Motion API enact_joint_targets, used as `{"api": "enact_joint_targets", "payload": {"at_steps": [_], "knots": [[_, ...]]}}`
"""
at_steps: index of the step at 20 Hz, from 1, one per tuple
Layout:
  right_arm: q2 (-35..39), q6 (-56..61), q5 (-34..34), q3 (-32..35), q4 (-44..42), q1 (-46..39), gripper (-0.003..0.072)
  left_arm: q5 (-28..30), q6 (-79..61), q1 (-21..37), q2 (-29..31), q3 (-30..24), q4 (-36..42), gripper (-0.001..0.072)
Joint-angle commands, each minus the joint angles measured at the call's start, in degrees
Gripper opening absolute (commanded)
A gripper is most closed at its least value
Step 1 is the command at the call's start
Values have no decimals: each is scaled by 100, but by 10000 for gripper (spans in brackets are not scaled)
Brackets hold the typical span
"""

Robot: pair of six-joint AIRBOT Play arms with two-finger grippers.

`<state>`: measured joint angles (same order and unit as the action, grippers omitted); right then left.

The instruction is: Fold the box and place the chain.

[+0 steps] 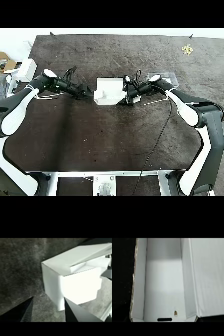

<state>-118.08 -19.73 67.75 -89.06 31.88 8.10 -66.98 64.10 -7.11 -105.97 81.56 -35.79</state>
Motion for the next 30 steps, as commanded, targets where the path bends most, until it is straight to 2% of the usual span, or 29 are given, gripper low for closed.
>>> {"api": "enact_joint_targets", "payload": {"at_steps": [1, 8, 16, 20, 30], "knots": [[-2, 2, 0, 2, 0, 7, 452, -120, -11, -46, 2, 57, 20, 417], [-4, 0, 0, 2, 0, 11, 452, 28, 264, -332, 2, 271, -295, 417], [-2, 0, 0, 2, 0, 11, 452, 122, 1665, -979, 2, 1019, -1725, 417], [-2, 0, 0, 2, 0, 11, 452, 186, 2450, -1274, 0, 1130, -2439, 417], [-4, 0, 0, 2, 0, 11, 452, 549, 2745, -1462, 0, 1152, -2608, 418]]}}
